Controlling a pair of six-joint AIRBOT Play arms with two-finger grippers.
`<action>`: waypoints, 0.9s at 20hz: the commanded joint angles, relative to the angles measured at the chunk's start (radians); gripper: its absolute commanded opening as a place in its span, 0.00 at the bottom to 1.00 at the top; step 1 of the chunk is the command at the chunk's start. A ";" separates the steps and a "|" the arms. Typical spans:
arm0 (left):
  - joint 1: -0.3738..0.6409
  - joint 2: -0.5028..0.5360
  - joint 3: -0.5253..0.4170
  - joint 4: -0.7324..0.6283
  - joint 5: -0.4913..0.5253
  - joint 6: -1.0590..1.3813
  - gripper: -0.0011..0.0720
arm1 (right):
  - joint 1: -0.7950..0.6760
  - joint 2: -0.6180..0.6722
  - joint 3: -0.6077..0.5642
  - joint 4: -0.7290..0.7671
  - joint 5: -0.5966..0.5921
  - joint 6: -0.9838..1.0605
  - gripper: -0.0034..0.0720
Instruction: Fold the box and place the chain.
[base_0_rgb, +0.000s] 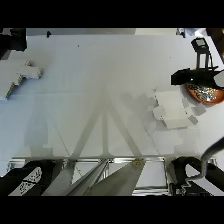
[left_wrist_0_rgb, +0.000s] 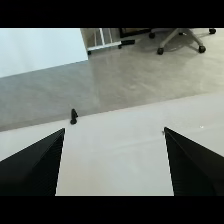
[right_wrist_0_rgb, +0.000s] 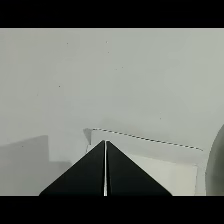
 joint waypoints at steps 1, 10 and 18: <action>0.000 0.000 0.000 0.000 0.000 0.000 0.97 | 0.000 0.001 0.000 0.000 0.000 0.000 0.07; 0.000 0.000 0.000 0.000 0.000 0.000 0.97 | -0.001 0.019 0.132 -0.052 0.155 0.186 0.50; 0.000 0.000 0.000 0.000 0.000 0.000 0.97 | -0.191 0.011 0.327 -0.376 0.671 0.314 0.59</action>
